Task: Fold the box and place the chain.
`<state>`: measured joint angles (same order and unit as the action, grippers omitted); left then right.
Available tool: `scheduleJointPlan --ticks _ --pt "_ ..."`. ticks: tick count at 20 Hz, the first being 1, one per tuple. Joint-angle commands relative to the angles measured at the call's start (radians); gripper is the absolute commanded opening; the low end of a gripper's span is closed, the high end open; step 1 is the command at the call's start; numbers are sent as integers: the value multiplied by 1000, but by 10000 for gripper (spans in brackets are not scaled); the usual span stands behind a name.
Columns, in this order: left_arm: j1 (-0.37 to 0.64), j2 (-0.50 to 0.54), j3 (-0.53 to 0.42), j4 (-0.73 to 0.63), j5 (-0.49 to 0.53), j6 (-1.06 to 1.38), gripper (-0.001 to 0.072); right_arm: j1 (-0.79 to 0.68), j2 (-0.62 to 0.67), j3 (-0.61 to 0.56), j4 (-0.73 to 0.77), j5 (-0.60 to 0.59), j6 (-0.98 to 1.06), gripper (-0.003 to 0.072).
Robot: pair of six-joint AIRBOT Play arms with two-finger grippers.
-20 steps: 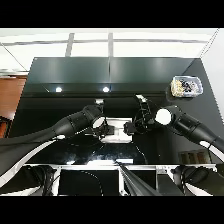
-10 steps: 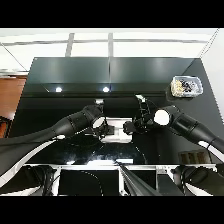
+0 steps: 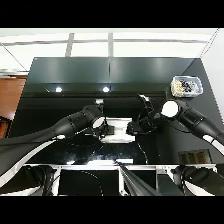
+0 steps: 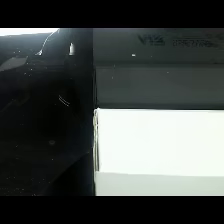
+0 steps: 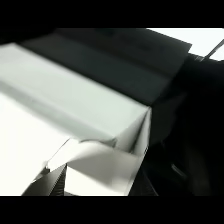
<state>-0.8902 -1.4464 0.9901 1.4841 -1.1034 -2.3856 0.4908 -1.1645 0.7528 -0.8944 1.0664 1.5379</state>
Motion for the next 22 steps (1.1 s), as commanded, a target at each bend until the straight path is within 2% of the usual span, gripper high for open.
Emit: scheduleJointPlan --ticks 1,4,7,15,19,22 --pt "1 0 0 0 -1 0 31 -25 0 1 43 73 -85 532" --pt "1 0 0 1 -1 0 31 -68 0 1 58 154 -123 531" --pt "1 0 0 1 -1 0 31 -76 0 -1 53 140 -122 530" --pt "1 0 0 0 -1 0 31 -43 -52 -13 143 -29 -112 529" --pt "1 0 0 0 -1 0 31 15 -65 -13 125 -113 -50 528" --pt "1 0 0 0 -1 0 31 50 -69 -13 48 -169 41 528"
